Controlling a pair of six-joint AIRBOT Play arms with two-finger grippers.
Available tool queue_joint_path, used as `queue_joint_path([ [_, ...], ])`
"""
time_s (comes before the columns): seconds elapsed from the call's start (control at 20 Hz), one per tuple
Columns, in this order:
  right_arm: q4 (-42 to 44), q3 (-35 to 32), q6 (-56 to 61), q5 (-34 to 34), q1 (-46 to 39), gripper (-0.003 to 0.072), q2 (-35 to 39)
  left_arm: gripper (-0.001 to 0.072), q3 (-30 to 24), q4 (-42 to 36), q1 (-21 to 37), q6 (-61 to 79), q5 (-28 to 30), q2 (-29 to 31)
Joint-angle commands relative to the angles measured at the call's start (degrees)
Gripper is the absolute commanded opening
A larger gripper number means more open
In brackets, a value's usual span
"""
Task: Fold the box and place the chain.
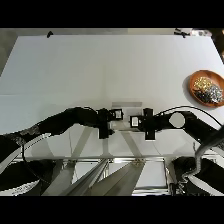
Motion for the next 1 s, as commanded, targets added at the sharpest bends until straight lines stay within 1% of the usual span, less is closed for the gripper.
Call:
queue_joint_path([
  [0.0,0.02,0.0,0.24,-0.15,0.74,0.0129,-0.04,0.0138,0.0,0.0,0.04,-0.04,0.0,0.0],
  [0.05,0.02,0.0,0.24,-0.04,0.74,0.0132,-0.04,0.0138,0.0,-0.02,0.04,-0.04,0.0,0.0],
  [0.1,0.02,0.0,0.24,-0.02,0.72,0.0156,-0.04,0.0138,0.0,0.0,0.04,-0.02,0.0,0.0],
  [0.15,0.02,0.0,0.24,-0.04,0.74,0.0215,-0.04,0.0138,0.0,0.0,0.04,-0.02,0.0,0.0],
  [0.3,0.02,0.0,0.24,-0.55,0.74,0.0315,-0.02,0.0138,0.0,-0.02,0.04,-0.02,0.0,0.0],
  [0.4,0.0,0.02,0.24,-1.16,0.72,0.0318,-0.02,0.0138,0.0,-0.02,0.04,-0.02,0.02,0.0],
  [0.45,0.0,0.02,0.26,-1.84,0.72,0.0306,0.0,0.0138,0.0,-0.02,0.04,-0.02,0.02,0.0],
  [0.5,-0.04,0.04,0.28,-2.23,0.72,0.0236,0.15,0.0138,0.0,0.0,0.04,-0.02,0.02,0.0],
  [0.55,-0.42,0.11,0.31,-2.14,0.72,0.0096,0.61,0.0138,0.0,0.0,0.04,-0.02,0.0,0.0],
  [0.6,-1.33,0.24,1.38,-1.97,0.72,0.0015,1.44,0.0138,0.0,0.0,0.04,-0.04,0.0,0.0],
  [0.7,-5.22,0.87,7.45,-1.84,0.72,0.0015,4.13,0.0138,0.0,-0.02,0.04,-0.02,0.02,0.0],
  [0.8,-10.4,1.25,17.53,-1.16,0.46,0.0015,8.5,0.0138,0.0,-0.02,0.04,-0.04,0.02,0.0],
  [0.9,-12.24,1.31,31.19,2.6,-1.99,0.0015,13.31,0.0138,0.0,0.0,0.04,-0.02,0.02,0.0],
  [0.95,-12.74,1.31,37.94,6.08,-4.2,0.0015,15.34,0.0138,0.0,0.0,0.04,-0.02,0.0,0.0],
])
